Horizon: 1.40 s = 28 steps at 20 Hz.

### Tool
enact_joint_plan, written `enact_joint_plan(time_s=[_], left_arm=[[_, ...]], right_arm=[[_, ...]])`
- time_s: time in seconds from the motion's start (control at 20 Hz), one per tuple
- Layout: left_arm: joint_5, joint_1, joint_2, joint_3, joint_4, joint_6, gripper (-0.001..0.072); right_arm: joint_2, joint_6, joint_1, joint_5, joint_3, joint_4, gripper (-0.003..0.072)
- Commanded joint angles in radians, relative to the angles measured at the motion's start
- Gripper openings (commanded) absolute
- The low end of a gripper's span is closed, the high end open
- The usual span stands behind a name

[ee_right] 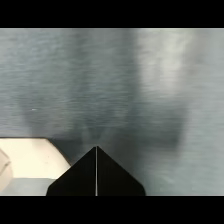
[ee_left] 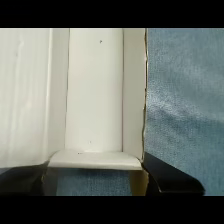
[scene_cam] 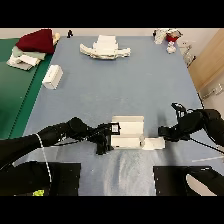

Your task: Fold the box.

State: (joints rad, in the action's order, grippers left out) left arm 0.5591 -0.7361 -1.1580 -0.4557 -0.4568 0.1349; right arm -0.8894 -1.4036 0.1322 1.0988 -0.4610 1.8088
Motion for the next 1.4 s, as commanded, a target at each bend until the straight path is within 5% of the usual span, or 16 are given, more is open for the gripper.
enact_joint_plan(time_s=[0.0,0.6,0.75,0.9,1.35], left_arm=[[0.000,0.000,0.000,0.000,0.001,0.000,0.0392],[0.000,0.000,0.000,0.000,0.001,0.000,0.0392],[0.000,0.000,0.000,0.000,0.001,0.000,0.0392],[0.000,0.000,0.000,0.000,0.001,0.000,0.0392],[0.000,0.000,0.000,0.000,0.001,0.000,0.0392]], right_arm=[[0.004,-0.064,-0.017,-0.032,0.031,0.208,0.0003],[0.181,-0.084,0.039,0.024,0.030,0.292,0.0006],[0.178,-0.128,0.041,0.038,0.030,0.352,0.0323],[0.178,-0.162,0.065,0.033,0.030,0.388,0.0430],[0.147,-0.141,0.219,-0.049,0.030,0.386,0.0428]])
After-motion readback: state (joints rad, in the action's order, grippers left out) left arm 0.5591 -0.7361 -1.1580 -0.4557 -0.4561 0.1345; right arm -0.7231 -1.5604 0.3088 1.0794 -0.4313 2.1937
